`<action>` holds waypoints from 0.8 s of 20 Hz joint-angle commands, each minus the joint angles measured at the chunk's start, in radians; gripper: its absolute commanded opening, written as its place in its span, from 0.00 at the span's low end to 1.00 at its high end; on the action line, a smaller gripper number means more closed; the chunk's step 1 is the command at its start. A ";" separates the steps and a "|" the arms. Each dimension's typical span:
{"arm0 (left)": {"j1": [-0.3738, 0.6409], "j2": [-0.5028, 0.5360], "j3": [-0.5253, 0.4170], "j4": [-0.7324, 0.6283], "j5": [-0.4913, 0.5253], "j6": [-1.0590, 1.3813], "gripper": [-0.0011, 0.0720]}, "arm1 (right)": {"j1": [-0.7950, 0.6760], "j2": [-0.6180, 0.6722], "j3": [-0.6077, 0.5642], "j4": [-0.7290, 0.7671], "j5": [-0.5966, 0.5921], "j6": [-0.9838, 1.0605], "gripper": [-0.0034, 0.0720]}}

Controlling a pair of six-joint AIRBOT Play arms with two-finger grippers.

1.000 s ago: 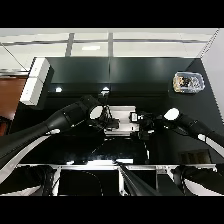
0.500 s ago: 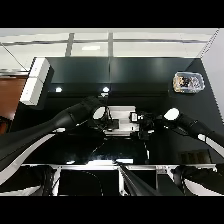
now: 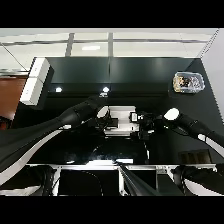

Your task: Fold the box and place the chain.

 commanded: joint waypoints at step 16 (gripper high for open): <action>-0.002 -0.043 0.064 0.003 -0.032 -0.051 0.63 | 0.001 0.000 0.000 0.000 0.000 0.000 0.33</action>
